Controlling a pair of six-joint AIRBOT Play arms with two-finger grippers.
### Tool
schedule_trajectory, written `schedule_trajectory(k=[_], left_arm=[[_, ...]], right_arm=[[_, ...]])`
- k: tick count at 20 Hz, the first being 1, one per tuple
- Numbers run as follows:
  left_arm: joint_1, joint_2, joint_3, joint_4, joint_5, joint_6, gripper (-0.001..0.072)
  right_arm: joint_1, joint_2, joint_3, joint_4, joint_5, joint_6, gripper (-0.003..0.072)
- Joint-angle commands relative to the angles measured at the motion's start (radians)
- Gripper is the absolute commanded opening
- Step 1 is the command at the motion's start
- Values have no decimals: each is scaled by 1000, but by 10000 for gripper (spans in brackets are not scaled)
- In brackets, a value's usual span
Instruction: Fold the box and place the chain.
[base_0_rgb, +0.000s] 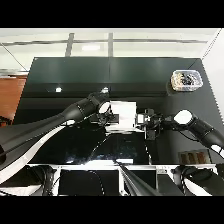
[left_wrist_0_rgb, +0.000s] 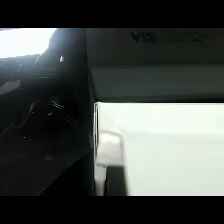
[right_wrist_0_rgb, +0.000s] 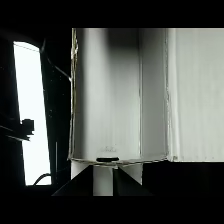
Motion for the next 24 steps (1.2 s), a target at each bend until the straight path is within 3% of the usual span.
schedule_trajectory(k=[1, 9, 20, 24], left_arm=[[0, 0, 0, -6, 1, 0, 31], [0, 0, 0, -6, 0, 3, 32], [-4, 2, 4, 25, -45, -3, 29], [-3, 3, 58, 39, -54, -2, 29]], right_arm=[[1, -8, 0, 37, 12, -2, 137], [1, -37, 0, 216, -14, 39, 137], [73, -85, -1, 212, -75, 117, 137], [73, -85, -1, 212, -76, 117, 137]])
